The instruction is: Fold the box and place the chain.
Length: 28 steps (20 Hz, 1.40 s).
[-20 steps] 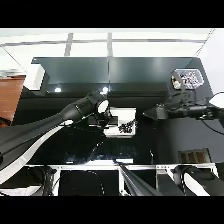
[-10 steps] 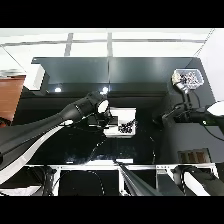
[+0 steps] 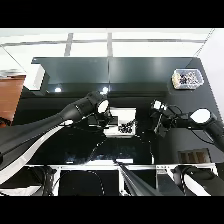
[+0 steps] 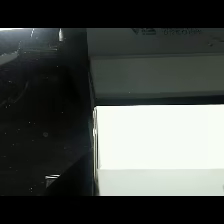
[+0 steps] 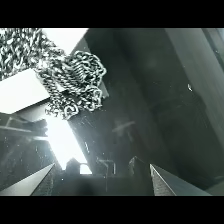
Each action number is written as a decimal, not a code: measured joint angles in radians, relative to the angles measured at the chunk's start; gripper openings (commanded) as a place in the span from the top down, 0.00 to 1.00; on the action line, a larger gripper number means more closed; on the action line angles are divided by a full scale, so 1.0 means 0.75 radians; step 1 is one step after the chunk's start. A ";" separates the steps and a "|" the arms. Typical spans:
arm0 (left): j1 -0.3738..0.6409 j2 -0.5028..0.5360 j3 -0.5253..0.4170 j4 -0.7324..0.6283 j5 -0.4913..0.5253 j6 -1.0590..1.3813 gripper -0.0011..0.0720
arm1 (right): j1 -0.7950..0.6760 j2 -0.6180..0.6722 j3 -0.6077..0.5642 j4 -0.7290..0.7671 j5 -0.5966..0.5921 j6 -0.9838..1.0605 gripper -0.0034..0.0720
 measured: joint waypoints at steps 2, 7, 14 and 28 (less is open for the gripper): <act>0.000 0.000 0.000 0.000 0.000 0.000 0.94 | 0.034 -0.026 -0.003 0.020 -0.013 -0.050 0.02; 0.000 0.000 0.000 0.000 0.001 0.000 0.94 | 0.149 -0.110 -0.004 0.042 -0.053 -0.174 0.02; 0.000 0.000 0.000 0.000 0.001 0.000 0.94 | 0.205 -0.224 0.006 0.093 -0.131 -0.312 0.02; 0.001 0.000 0.000 0.000 -0.001 0.000 0.94 | 0.233 -0.350 0.054 0.230 -0.195 -0.407 0.02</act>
